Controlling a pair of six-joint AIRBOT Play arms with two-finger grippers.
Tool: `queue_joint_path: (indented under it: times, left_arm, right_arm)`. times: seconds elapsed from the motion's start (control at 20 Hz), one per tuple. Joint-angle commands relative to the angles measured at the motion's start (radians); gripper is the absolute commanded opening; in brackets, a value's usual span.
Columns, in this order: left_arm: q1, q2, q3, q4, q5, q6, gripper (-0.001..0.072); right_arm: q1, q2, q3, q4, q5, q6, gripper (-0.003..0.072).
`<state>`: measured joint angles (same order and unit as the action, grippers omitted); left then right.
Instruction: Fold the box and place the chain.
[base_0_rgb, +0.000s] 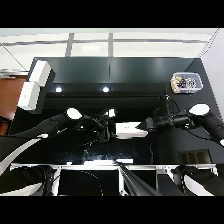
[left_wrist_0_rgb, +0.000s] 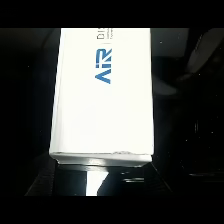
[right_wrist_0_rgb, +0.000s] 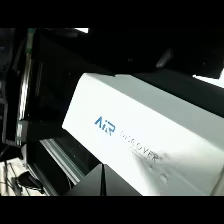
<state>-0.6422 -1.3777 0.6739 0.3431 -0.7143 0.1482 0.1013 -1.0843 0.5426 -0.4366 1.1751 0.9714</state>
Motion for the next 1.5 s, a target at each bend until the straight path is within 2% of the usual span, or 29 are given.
queue_joint_path:
  times: [0.0,0.5,0.8,1.0,1.2,1.3,1.35,1.4,1.45]
  left_arm:
    - [0.0,-0.001,0.001,0.0,0.0,0.0,0.0289]
    - [0.0,-0.001,0.001,0.0,0.0,0.0,0.0289]
    - [0.0,-0.001,0.001,0.0,0.0,0.0,0.0289]
    - [0.0,-0.001,0.001,0.0,0.0,0.0,0.0289]
    - [0.0,-0.001,0.001,0.001,-0.001,0.0,0.0289]
    - [0.0,0.0,0.001,0.002,-0.001,0.0,0.029]
    - [0.0,0.004,0.001,0.014,-0.001,0.0,0.0306]
    - [0.0,0.012,0.001,0.028,0.0,0.0,0.0476]
    - [0.001,0.026,0.001,0.047,0.0,-0.003,0.0709]
  right_arm:
    - [0.0,-0.065,-0.007,0.03,-0.014,0.024,0.0016]
    - [0.003,-0.118,-0.007,-0.055,-0.082,0.036,0.0015]
    - [0.068,-0.117,-0.007,-0.058,-0.103,0.035,0.0015]
    - [0.006,-0.088,-0.006,-0.005,-0.016,-0.006,0.0015]
    - [-0.151,0.007,0.026,0.016,0.171,-0.011,0.0016]
    - [-0.25,0.045,0.062,0.016,0.206,-0.011,0.0015]
    - [-0.301,0.057,0.079,0.017,0.203,-0.011,0.0016]
    - [-0.343,0.062,0.093,0.018,0.202,-0.01,0.0015]
    - [-0.385,0.063,0.102,0.018,0.205,-0.01,0.0016]
